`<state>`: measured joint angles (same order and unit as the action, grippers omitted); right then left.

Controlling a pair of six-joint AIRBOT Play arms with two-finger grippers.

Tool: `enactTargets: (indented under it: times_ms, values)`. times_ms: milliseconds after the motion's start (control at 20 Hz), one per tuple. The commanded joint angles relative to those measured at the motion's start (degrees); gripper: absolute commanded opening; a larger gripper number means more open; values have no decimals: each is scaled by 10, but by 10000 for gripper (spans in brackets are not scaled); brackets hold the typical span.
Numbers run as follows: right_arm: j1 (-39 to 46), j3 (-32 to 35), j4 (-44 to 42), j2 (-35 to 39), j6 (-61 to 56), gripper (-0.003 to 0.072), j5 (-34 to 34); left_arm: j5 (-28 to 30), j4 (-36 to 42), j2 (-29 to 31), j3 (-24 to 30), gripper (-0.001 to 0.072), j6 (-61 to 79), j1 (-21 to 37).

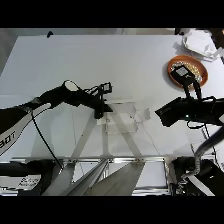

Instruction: Fold the box and place the chain.

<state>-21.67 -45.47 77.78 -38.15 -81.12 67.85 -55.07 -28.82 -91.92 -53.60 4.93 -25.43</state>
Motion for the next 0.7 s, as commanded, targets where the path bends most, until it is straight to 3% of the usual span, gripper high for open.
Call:
enactTargets:
  times_ms: [0,650]
  values:
    - [0,0,0,0,0,401,0,4,5,-1,0,5,2,0]
    - [0,0,0,0,0,401,0,-26,-21,-17,-1,4,28,0]
